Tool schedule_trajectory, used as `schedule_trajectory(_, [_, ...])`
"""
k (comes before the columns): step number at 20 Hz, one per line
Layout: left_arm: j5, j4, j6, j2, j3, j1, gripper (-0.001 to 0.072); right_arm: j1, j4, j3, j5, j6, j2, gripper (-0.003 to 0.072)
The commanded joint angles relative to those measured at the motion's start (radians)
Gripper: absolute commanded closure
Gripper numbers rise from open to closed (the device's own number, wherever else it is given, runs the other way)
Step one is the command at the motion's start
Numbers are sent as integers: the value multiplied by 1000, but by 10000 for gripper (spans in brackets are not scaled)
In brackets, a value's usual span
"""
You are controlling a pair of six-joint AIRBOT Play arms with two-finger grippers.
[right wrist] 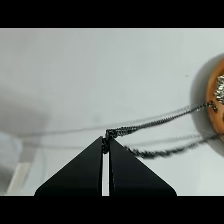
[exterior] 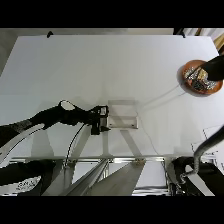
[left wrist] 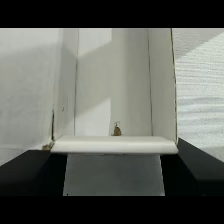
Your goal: Fold the box and place the chain.
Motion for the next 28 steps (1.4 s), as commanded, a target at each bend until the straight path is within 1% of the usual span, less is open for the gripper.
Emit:
schedule_trajectory(1, [0, 0, 0, 1, 0, 1, 570, 89, 74, 1, 74, 16, 110, 669])
schedule_trajectory(4, [0, 0, 0, 1, 0, 1, 570, 144, 152, 1, 81, 18, 187, 668])
schedule_trajectory(7, [0, 0, 0, 1, 0, 1, 570, 172, 242, 1, 100, 18, 231, 668])
schedule_trajectory(11, [0, 0, 0, 1, 0, 1, 570, 173, 352, -2, 89, 18, 238, 668])
schedule_trajectory(15, [0, 0, 0, 1, 0, 1, 570, 173, 391, -9, 54, 14, 234, 669])
schedule_trajectory(18, [0, 0, 0, 1, 0, 1, 570, 173, 449, -70, 32, -9, 225, 669])
schedule_trajectory(21, [0, 0, 0, 1, 0, 1, 570, 175, 529, -205, -43, -70, 220, 669])
schedule_trajectory(23, [0, 0, 0, 1, 0, 1, 570, 225, 512, -305, -120, -100, 217, 669])
schedule_trajectory(26, [0, 0, 0, 1, 0, 1, 570, 394, 433, -421, -238, -99, 167, 669])
schedule_trajectory(28, [0, 0, 0, 1, 0, 1, 570, 540, 273, -441, -282, -72, 88, 669])
